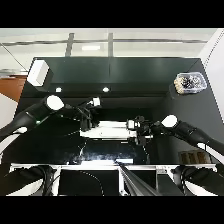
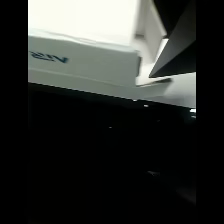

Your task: Fold the box and place the chain.

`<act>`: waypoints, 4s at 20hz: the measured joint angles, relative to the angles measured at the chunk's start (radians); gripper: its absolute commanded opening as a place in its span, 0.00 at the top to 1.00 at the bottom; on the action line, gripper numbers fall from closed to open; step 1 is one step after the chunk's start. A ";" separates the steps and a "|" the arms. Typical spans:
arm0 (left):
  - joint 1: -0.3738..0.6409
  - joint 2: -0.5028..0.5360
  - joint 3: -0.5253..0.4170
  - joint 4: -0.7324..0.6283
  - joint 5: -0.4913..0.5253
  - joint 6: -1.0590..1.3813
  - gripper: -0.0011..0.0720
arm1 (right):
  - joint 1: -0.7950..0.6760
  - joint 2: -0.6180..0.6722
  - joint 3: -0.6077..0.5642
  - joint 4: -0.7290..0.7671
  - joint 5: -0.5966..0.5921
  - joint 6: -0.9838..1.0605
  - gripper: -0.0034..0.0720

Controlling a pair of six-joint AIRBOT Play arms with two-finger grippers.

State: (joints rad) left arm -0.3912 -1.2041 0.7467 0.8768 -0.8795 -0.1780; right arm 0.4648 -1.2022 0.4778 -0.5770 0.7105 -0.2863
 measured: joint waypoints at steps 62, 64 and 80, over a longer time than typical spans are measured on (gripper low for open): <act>-0.071 0.027 -0.177 -0.156 0.043 0.233 0.48 | 0.000 0.000 0.000 -0.001 0.000 0.007 0.24; -0.073 0.026 -0.177 -0.155 0.060 0.235 0.49 | 0.000 0.000 0.000 -0.001 0.000 0.009 0.24; -0.150 -0.035 -0.177 -0.275 0.130 0.235 0.94 | 0.000 0.000 0.000 0.000 0.000 0.008 0.24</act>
State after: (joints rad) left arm -0.5415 -1.2396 0.5694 0.6014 -0.7490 0.0570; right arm 0.4648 -1.2022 0.4778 -0.5774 0.7101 -0.2779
